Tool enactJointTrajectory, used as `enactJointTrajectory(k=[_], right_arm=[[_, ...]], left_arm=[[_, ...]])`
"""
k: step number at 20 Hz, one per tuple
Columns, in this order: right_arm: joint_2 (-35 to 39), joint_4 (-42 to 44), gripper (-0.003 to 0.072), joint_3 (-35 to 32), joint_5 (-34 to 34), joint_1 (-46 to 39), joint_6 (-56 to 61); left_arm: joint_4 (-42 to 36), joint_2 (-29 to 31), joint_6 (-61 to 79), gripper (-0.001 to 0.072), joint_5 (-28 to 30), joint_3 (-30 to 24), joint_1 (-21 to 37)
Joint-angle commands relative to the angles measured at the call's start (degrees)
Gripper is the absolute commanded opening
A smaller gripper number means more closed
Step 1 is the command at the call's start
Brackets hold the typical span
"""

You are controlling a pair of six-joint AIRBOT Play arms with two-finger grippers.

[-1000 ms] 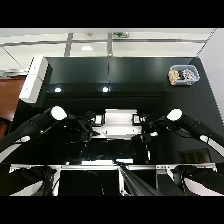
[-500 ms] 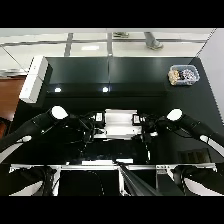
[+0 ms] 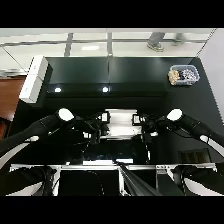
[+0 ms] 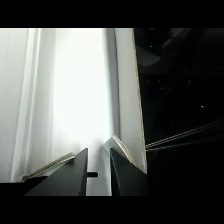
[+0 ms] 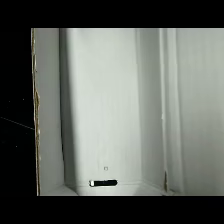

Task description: Fold the box and place the chain.

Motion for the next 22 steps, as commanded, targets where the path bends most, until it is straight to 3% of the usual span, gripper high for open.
enactJointTrajectory(k=[1,2,3,4,6,7,8,10,12,13,14,15,21,22], right_arm=[[0.0,0.1,0.0061,0.0,0.0,0.0,0.1],[0.0,0.1,0.0062,0.0,0.0,0.0,0.1],[0.0,0.1,0.0062,0.0,0.0,0.0,0.1],[0.0,0.1,0.0062,0.0,0.0,0.0,0.1],[0.0,0.1,0.0062,0.0,0.0,0.0,0.1],[0.0,0.1,0.0062,0.0,0.0,0.0,0.1],[0.0,0.1,0.0062,0.0,0.0,0.0,0.1],[0.0,0.1,0.0062,0.0,0.0,0.0,0.1],[0.0,0.0,0.0062,0.0,0.0,0.0,0.1],[0.0,0.1,0.0062,0.0,0.0,0.0,0.1],[0.0,0.1,0.0062,0.0,0.0,0.0,0.1],[0.0,0.1,0.0062,0.0,0.0,0.0,0.1],[0.0,0.1,0.0062,0.0,0.0,0.0,0.1],[0.0,0.1,0.0062,0.0,0.0,0.0,0.1]], left_arm=[[-0.7,-0.6,0.2,0.0198,2.7,0.0,-0.8],[-0.7,-0.6,0.2,0.0195,2.8,0.0,-0.8],[-0.7,-0.6,0.2,0.0123,2.8,0.0,-0.8],[-0.7,-0.6,0.2,0.0105,2.8,0.0,-0.8],[-0.8,-0.6,0.2,0.0134,2.6,0.0,-0.9],[-0.8,-0.6,0.2,0.0340,2.7,0.0,-1.0],[-0.7,-0.6,0.2,0.0442,2.7,0.0,-1.0],[-0.5,-0.6,0.2,0.0222,2.5,0.0,-1.0],[-0.5,-0.6,0.1,0.0359,2.4,0.0,-0.9],[-0.2,-0.5,-0.5,0.0349,2.4,0.0,-0.8],[1.6,-0.1,-3.3,0.0150,2.3,0.2,-0.4],[5.6,0.5,-7.8,0.0025,0.6,1.0,0.2],[28.4,10.1,-50.0,0.0023,-12.6,3.3,12.6],[34.6,11.1,-64.6,0.0022,-13.6,3.3,15.8]])
